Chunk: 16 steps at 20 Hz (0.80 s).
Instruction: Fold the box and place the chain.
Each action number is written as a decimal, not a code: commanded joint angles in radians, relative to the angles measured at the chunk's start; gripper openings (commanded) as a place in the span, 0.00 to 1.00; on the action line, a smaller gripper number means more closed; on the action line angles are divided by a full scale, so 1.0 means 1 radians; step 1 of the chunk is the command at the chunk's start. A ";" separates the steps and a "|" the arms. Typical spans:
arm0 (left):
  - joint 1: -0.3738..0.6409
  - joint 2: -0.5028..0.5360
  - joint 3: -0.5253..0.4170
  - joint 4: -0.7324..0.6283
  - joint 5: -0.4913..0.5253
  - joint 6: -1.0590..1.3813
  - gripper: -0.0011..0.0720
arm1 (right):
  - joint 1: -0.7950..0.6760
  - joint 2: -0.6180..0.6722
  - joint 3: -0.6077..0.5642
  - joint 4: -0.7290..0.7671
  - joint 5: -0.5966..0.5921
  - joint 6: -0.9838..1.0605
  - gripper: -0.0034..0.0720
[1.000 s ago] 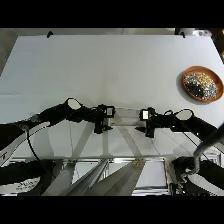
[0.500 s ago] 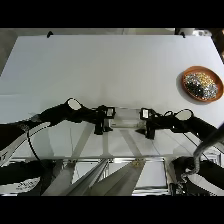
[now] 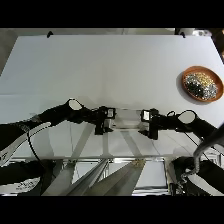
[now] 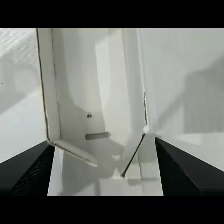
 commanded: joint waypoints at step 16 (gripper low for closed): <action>0.001 0.000 0.000 0.001 -0.007 0.002 0.48 | 0.001 0.423 0.001 0.153 0.036 0.523 0.06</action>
